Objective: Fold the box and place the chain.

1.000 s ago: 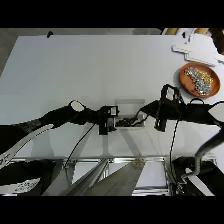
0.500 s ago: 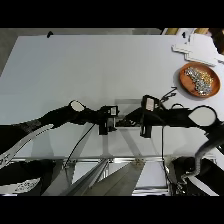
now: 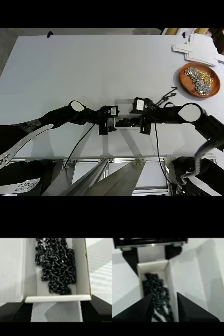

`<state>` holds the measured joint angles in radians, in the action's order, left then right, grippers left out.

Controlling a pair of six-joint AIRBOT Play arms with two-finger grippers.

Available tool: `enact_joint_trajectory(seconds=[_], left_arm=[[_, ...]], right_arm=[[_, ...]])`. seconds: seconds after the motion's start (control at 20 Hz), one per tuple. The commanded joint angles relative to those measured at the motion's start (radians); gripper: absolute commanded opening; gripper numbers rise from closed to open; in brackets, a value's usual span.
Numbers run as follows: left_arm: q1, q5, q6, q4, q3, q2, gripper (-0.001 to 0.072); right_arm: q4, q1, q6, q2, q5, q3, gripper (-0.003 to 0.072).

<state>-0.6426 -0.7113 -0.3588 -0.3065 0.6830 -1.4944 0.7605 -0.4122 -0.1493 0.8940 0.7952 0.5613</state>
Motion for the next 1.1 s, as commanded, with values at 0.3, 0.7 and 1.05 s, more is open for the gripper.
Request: enact_joint_trajectory(seconds=[0.3,0.7,1.05], left_arm=[[0.000,0.000,0.000,0.000,0.000,0.000,0.0141],[0.000,0.000,0.000,0.000,0.000,0.000,0.0141],[0.000,0.000,0.000,0.000,0.000,0.000,0.0141]], right_arm=[[0.158,0.333,0.046,-0.045,0.011,0.000,0.0287],[0.170,0.335,0.208,0.178,0.045,0.000,0.0284],[0.145,0.265,0.317,0.288,0.048,0.000,0.0284]])
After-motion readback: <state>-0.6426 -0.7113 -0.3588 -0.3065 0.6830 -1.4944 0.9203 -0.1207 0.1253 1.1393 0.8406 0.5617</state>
